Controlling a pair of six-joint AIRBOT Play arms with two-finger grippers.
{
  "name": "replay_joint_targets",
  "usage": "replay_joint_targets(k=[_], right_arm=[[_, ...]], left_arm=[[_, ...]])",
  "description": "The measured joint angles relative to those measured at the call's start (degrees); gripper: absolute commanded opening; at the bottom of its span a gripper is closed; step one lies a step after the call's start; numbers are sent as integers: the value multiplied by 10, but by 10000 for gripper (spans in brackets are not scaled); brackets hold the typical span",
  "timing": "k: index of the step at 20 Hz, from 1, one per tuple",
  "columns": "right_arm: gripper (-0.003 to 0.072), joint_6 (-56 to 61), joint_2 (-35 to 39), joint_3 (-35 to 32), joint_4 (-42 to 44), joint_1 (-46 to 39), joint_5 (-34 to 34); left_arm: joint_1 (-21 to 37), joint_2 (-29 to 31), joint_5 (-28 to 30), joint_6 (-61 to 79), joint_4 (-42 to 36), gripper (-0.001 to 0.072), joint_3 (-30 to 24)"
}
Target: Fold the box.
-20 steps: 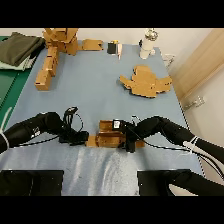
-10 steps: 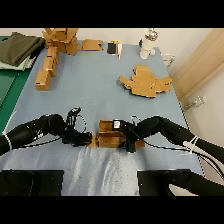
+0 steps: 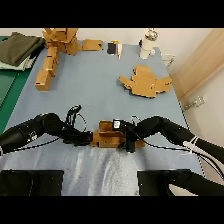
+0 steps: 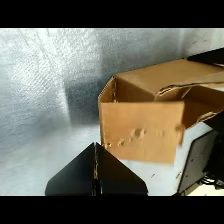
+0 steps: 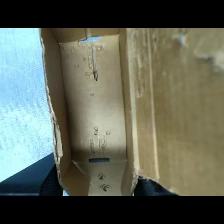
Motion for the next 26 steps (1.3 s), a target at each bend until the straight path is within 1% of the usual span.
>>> replay_joint_targets(k=[1,2,3,4,7,8,9,12,13,14,20,21,22,26], right_arm=[[521,0,0,0,0,0,0],[521,0,0,0,0,0,0],[522,0,0,0,0,0,0],[521,0,0,0,0,0,0],[521,0,0,0,0,0,0],[522,0,0,0,0,0,0],[521,0,0,0,0,0,0],[521,0,0,0,0,0,0],[521,0,0,0,0,0,0],[521,0,0,0,0,0,0],[522,0,0,0,0,0,0],[521,0,0,0,0,0,0],[521,0,0,0,0,0,0],[521,0,0,0,0,0,0]], left_arm=[[0,2,-3,6,-9,14,0],[0,3,-2,10,-16,157,0],[0,4,-2,14,-20,268,0],[0,4,1,16,-26,215,0],[0,4,10,21,-33,217,0],[0,4,13,22,-35,286,1],[0,4,16,22,-36,325,2],[0,4,25,23,-40,327,8],[0,4,28,24,-40,423,10],[0,4,32,25,-42,445,12],[0,2,49,51,-70,446,16],[0,-2,49,57,-76,469,16],[0,-5,50,64,-84,533,16],[0,-23,54,77,-106,533,16]])
